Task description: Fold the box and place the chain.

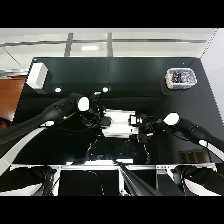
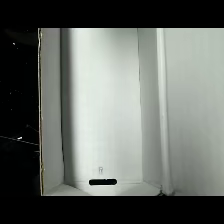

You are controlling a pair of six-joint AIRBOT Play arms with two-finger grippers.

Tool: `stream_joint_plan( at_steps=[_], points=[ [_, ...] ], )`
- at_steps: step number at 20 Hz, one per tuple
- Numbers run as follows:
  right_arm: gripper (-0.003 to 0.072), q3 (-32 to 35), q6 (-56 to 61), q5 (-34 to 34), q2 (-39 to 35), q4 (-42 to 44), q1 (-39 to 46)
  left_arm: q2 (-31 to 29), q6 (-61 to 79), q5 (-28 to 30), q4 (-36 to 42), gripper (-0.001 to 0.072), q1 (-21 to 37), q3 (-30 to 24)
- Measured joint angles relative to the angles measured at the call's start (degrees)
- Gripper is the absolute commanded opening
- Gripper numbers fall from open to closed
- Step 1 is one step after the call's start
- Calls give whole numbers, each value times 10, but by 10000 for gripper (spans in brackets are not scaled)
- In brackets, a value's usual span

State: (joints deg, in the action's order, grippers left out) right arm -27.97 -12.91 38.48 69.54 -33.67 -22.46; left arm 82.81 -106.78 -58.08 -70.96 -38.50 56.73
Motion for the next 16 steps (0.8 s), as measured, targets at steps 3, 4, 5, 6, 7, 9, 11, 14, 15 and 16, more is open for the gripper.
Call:
stream_joint_plan(
  at_steps=[3,4,5,6,7,9,11,14,15,16],
  points=[
    [181,0,0,0,0,0,0,7,-47,-15,-46,404,-24,21],
    [181,0,0,0,0,0,0,12,-64,-25,-63,404,-33,31],
    [181,0,0,0,0,0,0,18,-84,-35,-81,404,-41,41],
    [181,0,0,0,0,0,0,22,-103,-44,-97,404,-49,48],
    [181,0,0,0,0,0,0,26,-123,-51,-111,403,-56,54],
    [181,0,0,0,0,0,0,30,-163,-59,-133,403,-70,63],
    [181,0,0,0,0,0,0,33,-197,-62,-150,371,-80,66],
    [181,0,0,0,0,0,0,37,-232,-64,-166,360,-92,70],
    [181,0,0,0,0,0,0,39,-238,-64,-170,360,-96,70],
    [181,0,0,0,0,0,0,40,-243,-65,-173,358,-100,71]
  ],
)
